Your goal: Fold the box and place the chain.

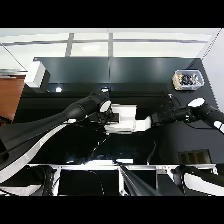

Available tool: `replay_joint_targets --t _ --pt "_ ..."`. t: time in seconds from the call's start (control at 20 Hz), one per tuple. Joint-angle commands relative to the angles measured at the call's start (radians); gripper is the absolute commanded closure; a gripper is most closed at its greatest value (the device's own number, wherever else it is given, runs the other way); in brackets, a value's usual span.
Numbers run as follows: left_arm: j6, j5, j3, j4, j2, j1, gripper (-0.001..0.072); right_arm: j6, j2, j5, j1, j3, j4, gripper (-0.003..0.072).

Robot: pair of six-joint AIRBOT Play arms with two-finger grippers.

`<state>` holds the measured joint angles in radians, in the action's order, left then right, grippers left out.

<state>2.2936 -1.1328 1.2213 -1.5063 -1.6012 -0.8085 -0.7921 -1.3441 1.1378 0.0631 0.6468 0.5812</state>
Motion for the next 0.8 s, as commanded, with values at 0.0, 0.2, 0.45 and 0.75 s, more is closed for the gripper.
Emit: replay_joint_targets --t 0.0,0.2,0.45,0.75 --pt "0.000 -0.001 0.000 0.000 0.000 0.001 0.0684 0.070 -0.005 0.035 -0.019 0.011 -0.079 0.0667" --pt "0.000 -0.003 0.000 0.000 0.000 0.001 0.0684 -0.012 -0.005 0.165 -0.022 0.028 -0.084 0.0240" --pt "0.000 -0.003 0.000 0.000 0.000 0.001 0.0684 -0.028 -0.005 0.203 -0.070 0.028 -0.100 0.0239" --pt "0.000 -0.002 0.000 0.000 0.000 0.001 0.0684 -0.119 -0.005 0.079 -0.210 0.079 -0.079 0.0016"
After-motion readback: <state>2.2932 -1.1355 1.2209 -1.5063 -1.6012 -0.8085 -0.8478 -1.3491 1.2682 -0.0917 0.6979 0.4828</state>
